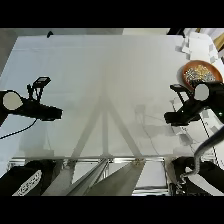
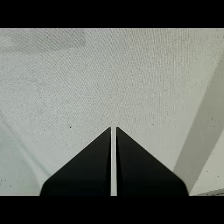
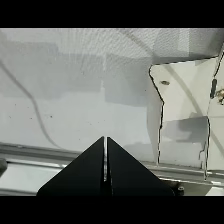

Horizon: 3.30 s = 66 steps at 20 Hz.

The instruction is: Fold the box and place the chain.

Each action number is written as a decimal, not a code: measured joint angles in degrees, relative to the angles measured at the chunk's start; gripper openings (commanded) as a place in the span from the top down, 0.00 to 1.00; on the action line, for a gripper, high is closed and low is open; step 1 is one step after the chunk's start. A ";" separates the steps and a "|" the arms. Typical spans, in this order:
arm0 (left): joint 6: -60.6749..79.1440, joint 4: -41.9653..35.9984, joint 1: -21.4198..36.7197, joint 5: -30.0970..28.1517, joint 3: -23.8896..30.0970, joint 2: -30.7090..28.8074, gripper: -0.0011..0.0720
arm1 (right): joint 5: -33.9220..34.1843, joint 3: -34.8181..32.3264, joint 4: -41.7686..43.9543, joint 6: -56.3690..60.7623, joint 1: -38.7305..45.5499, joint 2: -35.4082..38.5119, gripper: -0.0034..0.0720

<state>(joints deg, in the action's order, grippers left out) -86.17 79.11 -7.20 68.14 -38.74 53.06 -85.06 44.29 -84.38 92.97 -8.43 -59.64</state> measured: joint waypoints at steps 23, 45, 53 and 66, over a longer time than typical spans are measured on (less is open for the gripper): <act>0.00 -0.02 0.00 0.02 0.00 0.00 0.93 | 3.26 11.54 -26.14 -11.74 40.06 -3.67 0.12; 0.00 -0.04 0.00 0.02 0.00 0.00 0.93 | 24.68 11.89 -25.11 -31.32 46.88 -22.62 0.26; 0.00 -0.04 0.00 0.02 0.00 0.00 0.93 | 15.78 11.89 -19.58 -33.05 47.01 -23.78 0.94; -0.02 -0.02 0.00 0.04 0.00 0.00 0.93 | 12.11 -3.34 19.17 -41.66 36.44 -6.49 0.94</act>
<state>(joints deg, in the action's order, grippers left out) -86.19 79.09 -7.20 68.18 -38.74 53.06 -72.95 40.95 -65.21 51.31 28.01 -66.13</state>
